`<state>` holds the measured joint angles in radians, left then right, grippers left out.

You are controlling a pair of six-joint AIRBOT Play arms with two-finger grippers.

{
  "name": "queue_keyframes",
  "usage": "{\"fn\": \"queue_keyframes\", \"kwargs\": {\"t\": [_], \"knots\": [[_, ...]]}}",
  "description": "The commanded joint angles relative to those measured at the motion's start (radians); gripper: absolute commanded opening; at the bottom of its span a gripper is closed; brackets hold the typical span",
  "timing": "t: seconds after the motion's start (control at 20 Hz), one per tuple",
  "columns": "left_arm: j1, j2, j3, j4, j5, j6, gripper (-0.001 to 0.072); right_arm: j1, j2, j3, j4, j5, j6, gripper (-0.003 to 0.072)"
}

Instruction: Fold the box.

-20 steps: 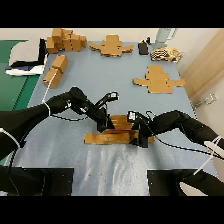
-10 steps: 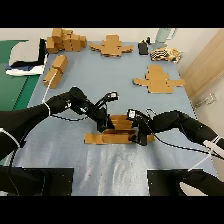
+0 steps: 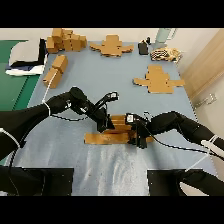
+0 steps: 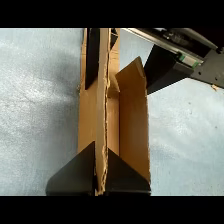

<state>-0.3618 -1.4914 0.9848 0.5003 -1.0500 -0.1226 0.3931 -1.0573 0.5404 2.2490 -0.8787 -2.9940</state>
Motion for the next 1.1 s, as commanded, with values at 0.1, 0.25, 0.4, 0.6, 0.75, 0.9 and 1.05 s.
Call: {"fn": "queue_keyframes", "kwargs": {"t": [0.1, 0.25, 0.4, 0.6, 0.75, 0.9, 1.05], "knots": [[0.0, -0.001, 0.001, 0.0, 0.002, 0.0, 0.0012, 0.006, -0.003, -0.002, -0.001, -0.012, -0.01, 0.0666], [0.0, -0.001, 0.001, 0.0, 0.002, 0.0, 0.0012, 0.006, -0.011, -0.01, -0.009, 0.014, -0.011, 0.0666], [0.0, -0.001, 0.001, 0.0, 0.002, 0.0, 0.0013, 0.006, -0.033, -0.012, -0.017, 0.017, -0.01, 0.0654], [0.0, -0.001, 0.001, 0.0, 0.002, 0.0, 0.0012, 0.006, -0.032, -0.014, -0.053, 0.018, -0.01, 0.0647], [0.0, -0.001, 0.001, 0.0, 0.002, 0.0, 0.0012, 0.006, -0.032, -0.016, -0.055, 0.036, -0.011, 0.0647], [0.0, -0.001, 0.001, 0.0, 0.002, 0.0, 0.0012, 0.006, -0.032, -0.016, -0.053, 0.042, -0.011, 0.0643], [0.0, -0.001, 0.001, 0.0, 0.002, 0.0, 0.0013, 0.007, -0.032, -0.016, -0.043, 0.042, -0.011, 0.0543]]}}
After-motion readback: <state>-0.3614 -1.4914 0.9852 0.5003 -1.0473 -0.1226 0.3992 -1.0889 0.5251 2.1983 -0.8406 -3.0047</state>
